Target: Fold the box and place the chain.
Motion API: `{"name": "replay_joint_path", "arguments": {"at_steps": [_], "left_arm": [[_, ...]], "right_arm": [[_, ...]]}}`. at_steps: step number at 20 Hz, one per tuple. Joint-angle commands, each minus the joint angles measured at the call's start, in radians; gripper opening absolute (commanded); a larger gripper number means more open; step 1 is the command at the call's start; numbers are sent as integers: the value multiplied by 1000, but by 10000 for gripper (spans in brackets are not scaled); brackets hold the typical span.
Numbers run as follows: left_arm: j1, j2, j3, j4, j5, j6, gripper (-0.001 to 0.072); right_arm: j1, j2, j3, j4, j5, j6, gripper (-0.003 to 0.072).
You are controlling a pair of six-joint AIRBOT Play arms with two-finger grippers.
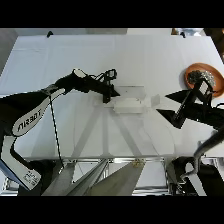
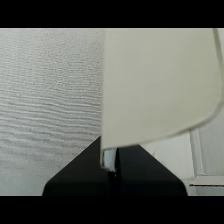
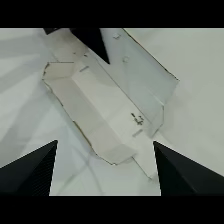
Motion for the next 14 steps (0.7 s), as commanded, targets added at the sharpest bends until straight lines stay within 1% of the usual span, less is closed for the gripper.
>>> {"name": "replay_joint_path", "arguments": {"at_steps": [1, 8, 12, 14], "left_arm": [[0, -1, -1, 0, 0, 0, 16], [0, -1, -1, 0, 0, 0, 16], [0, -1, -1, 0, 0, 0, 16], [0, -1, -1, 0, 0, 0, 16]], "right_arm": [[24, 1, 1, 30, 86, 1, 672], [24, 1, 1, 14, 183, 8, 672], [28, 1, 0, -3, 183, -22, 678], [79, 1, -1, -40, 153, -51, 678]]}}
